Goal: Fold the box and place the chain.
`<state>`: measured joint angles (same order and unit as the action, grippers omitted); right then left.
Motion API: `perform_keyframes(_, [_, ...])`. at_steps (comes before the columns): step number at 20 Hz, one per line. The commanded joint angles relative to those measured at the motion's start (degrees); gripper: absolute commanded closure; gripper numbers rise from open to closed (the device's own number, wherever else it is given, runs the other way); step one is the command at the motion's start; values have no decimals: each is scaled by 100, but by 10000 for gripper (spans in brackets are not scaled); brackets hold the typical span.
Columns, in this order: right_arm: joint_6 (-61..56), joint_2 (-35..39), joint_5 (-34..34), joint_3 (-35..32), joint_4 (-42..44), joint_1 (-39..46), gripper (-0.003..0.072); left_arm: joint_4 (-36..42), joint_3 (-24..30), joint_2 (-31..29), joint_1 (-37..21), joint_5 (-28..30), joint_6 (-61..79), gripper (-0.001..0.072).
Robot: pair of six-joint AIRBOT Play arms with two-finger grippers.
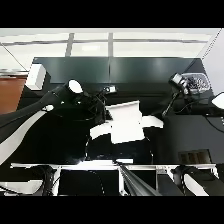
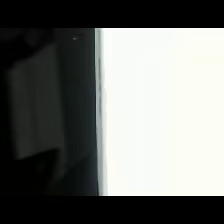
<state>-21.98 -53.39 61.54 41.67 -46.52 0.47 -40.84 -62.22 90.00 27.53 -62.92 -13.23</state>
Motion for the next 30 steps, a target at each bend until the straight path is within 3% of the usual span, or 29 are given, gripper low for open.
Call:
perform_keyframes(1, [420,-13,-210,-417,-345,-339,-22,-308,33,-9,323,835,719,686])
perform_keyframes(5, [459,-33,-319,-857,-332,-656,-22,-881,33,125,529,988,728,685])
perform_keyframes(11, [737,-35,-1067,-1388,-352,-1263,-22,-949,33,201,605,901,702,683])
perform_keyframes(19, [901,-39,-1178,-1904,-450,-1882,-22,-946,31,201,603,852,704,683])
perform_keyframes(24, [896,-33,-1851,-1917,560,-2212,-22,-949,31,201,603,850,702,683])
perform_keyframes(30, [901,61,-1832,-1419,214,-1860,-22,-949,31,201,603,841,699,683])
